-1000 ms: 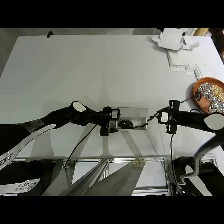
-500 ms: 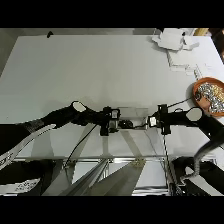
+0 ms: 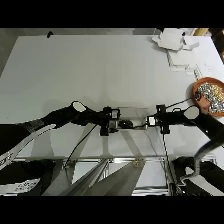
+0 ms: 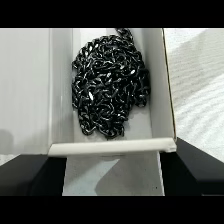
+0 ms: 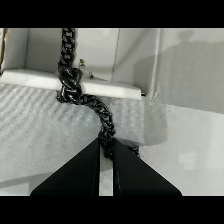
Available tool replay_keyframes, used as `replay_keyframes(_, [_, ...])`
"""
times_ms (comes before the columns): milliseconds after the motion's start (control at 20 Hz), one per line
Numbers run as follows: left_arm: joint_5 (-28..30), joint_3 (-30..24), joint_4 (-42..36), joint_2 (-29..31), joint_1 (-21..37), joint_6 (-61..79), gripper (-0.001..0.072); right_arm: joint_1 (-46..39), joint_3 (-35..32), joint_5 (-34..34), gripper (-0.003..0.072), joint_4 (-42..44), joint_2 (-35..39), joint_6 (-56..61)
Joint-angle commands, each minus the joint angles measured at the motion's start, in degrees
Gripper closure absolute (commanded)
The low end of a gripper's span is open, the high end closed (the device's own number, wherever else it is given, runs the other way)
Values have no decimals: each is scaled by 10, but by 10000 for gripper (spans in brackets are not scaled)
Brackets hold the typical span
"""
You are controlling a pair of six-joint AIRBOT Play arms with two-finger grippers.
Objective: Fold the box and place the chain.
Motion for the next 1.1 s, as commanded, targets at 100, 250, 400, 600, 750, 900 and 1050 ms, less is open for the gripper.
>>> replay_keyframes(100, [0,0,0,0,0,0,390,0,1,36,668,-9,79,41])
replay_keyframes(250, [0,0,0,0,0,0,390,0,1,95,668,-12,150,102])
replay_keyframes(400, [0,0,0,0,0,0,390,0,1,156,668,-2,216,126])
replay_keyframes(600, [0,0,0,0,0,0,390,0,1,187,668,89,270,123])
replay_keyframes(750, [0,0,0,0,0,0,390,0,1,200,666,197,274,117])
replay_keyframes(900, [0,0,0,0,0,0,390,0,1,202,666,280,273,117])
replay_keyframes(1050, [-2,0,0,0,0,0,390,1,1,202,666,357,262,117])
